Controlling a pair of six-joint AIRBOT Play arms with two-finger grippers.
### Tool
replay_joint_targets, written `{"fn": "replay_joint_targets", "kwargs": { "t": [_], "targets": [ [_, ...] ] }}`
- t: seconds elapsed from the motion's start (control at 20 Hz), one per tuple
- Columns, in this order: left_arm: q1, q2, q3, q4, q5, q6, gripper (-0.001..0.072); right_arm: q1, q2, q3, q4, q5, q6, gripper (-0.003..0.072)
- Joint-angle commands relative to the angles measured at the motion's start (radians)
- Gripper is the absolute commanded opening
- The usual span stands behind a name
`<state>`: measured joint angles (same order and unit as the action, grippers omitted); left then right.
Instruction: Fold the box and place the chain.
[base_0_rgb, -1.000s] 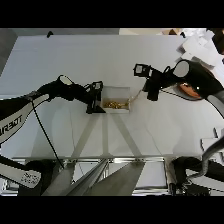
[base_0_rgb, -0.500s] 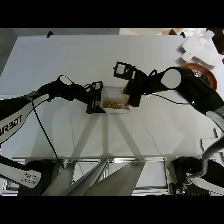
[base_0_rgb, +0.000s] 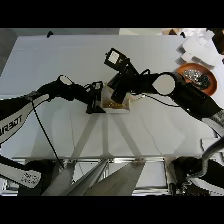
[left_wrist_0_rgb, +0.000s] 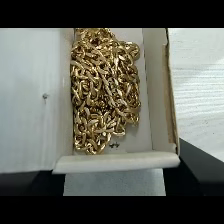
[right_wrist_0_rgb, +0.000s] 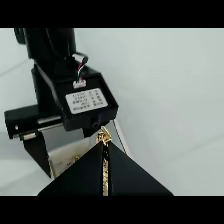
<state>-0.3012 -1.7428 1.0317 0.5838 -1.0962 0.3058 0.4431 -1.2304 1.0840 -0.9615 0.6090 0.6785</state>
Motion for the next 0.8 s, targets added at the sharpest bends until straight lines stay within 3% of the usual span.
{"fn": "replay_joint_targets", "kwargs": {
  "t": [0.0, 0.2, 0.45, 0.75],
  "targets": [
    [0.0, 0.001, 0.001, 0.0, 0.0, 0.0, 0.0211, 0.004, 0.006, 0.001, 0.027, -0.034, 0.007, 0.001],
    [0.0, 0.001, 0.0, 0.0, 0.0, 0.0, 0.0211, 0.004, 0.04, 0.003, 0.011, -0.13, 0.047, 0.001],
    [0.0, 0.001, 0.0, 0.0, 0.0, 0.0, 0.0211, 0.004, 0.077, 0.042, -0.164, -0.14, 0.231, 0.001],
    [0.0, 0.001, 0.001, 0.0, 0.0, 0.0, 0.0211, -0.012, 0.06, 0.028, -0.252, 0.005, 0.334, 0.001]
  ]
}}
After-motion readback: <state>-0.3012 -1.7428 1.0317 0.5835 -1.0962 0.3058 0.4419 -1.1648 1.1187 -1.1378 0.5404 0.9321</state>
